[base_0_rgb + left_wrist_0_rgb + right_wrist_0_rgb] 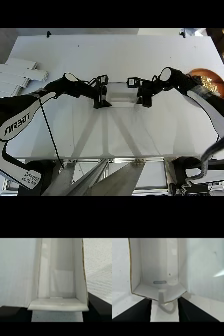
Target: Fold the box and place the chain.
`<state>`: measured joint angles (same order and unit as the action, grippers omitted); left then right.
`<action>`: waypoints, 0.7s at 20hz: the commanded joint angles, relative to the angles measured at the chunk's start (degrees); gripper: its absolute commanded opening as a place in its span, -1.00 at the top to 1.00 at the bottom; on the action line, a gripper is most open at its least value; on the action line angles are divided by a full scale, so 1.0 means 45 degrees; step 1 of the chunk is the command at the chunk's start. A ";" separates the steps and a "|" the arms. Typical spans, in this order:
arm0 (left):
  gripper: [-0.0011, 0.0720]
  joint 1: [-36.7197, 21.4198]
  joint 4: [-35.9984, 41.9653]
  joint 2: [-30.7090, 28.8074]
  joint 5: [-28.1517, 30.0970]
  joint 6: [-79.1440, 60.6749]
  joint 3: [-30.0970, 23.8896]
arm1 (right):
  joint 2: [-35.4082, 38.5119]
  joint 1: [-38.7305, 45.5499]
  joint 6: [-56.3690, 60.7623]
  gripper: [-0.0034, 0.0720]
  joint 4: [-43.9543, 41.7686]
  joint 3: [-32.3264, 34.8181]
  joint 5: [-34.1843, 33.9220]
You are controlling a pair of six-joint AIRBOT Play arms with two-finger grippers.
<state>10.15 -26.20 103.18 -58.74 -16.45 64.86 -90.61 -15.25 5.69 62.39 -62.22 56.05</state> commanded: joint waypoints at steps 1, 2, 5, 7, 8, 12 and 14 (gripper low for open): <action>0.20 -0.0010 0.0000 -0.0010 0.0005 -0.0005 -0.0005 | -0.0044 -0.0010 -0.0335 0.11 -0.0549 0.0005 0.0019; 0.20 -0.0010 0.0000 -0.0010 0.0005 -0.0005 -0.0005 | -0.0044 -0.0010 -0.0335 0.22 -0.0559 0.0005 0.0024; 0.20 -0.0010 -0.0005 -0.0010 0.0005 -0.0005 -0.0005 | -0.0044 -0.0010 -0.0330 0.35 -0.0578 0.0005 0.0044; 0.20 -0.0010 -0.0005 -0.0010 0.0005 -0.0005 -0.0005 | -0.0044 -0.0010 -0.0330 0.40 -0.0704 0.0005 0.0097; 0.20 -0.0010 -0.0005 -0.0010 0.0005 -0.0005 -0.0005 | -0.0044 -0.0010 -0.0330 0.47 -0.0879 0.0005 0.0151; 0.20 -0.0010 -0.0005 -0.0010 0.0005 -0.0005 -0.0005 | -0.0044 -0.0010 -0.0335 0.46 -0.1695 0.0005 0.0306; 0.20 -0.0010 0.0000 -0.0010 0.0005 -0.0005 -0.0005 | -0.0044 -0.0010 -0.0335 0.48 -0.1875 0.0005 0.0306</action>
